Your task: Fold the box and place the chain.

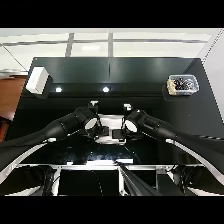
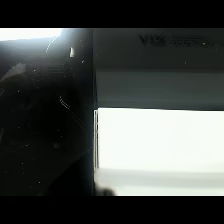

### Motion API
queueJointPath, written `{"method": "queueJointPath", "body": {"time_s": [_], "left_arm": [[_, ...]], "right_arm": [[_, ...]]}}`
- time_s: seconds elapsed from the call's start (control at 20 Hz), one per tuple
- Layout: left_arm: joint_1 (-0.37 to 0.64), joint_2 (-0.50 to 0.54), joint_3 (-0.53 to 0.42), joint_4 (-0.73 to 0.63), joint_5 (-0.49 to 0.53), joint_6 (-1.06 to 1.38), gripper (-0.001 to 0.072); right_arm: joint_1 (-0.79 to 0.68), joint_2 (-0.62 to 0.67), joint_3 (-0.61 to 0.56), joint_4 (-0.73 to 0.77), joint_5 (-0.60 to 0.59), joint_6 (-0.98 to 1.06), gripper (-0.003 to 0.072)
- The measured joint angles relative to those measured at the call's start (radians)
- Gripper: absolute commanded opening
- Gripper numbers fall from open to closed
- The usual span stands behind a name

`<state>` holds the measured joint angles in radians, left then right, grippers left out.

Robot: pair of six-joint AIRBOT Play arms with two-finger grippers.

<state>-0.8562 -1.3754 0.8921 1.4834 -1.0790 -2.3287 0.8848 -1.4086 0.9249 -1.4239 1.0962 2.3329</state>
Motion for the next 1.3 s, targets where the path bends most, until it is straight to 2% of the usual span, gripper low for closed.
{"method": "queueJointPath", "body": {"time_s": [0.15, 0.2, 0.6, 0.65, 0.95, 1.0, 1.15, 1.2, 1.3], "left_arm": [[0.0, 0.0, 0.0, 0.0, 0.0, -0.001, 0.0029], [0.0, 0.0, 0.0, 0.0, 0.001, -0.001, 0.0029], [0.0, 0.0, 0.0, 0.0, 0.001, -0.003, 0.0029], [0.0, 0.0, 0.0, 0.0, 0.001, -0.003, 0.0029], [0.0, 0.0, 0.0, -0.001, 0.001, -0.002, 0.0029], [0.0, 0.0, 0.0, -0.001, 0.001, -0.001, 0.0029], [0.0, 0.0, 0.0, -0.001, 0.002, -0.002, 0.0029], [0.0, 0.0, 0.0, -0.001, 0.001, -0.002, 0.0029], [0.0, 0.0, 0.0, -0.001, 0.002, -0.001, 0.0029]], "right_arm": [[0.0, -0.002, 0.022, -0.011, 0.012, -0.003, 0.0292], [0.0, -0.001, 0.033, -0.02, 0.018, -0.005, 0.0235], [0.0, -0.017, 0.067, -0.057, 0.035, 0.029, 0.0229], [0.0, -0.019, 0.068, -0.057, 0.036, 0.037, 0.0165], [0.0, -0.024, 0.071, -0.047, 0.032, 0.071, 0.0164], [0.0, -0.024, 0.071, -0.047, 0.031, 0.073, 0.0129], [0.0, -0.024, 0.071, -0.046, 0.03, 0.083, 0.0125], [0.0, -0.024, 0.071, -0.045, 0.03, 0.084, 0.0038], [0.0, -0.024, 0.071, -0.046, 0.03, 0.091, 0.0029]]}}
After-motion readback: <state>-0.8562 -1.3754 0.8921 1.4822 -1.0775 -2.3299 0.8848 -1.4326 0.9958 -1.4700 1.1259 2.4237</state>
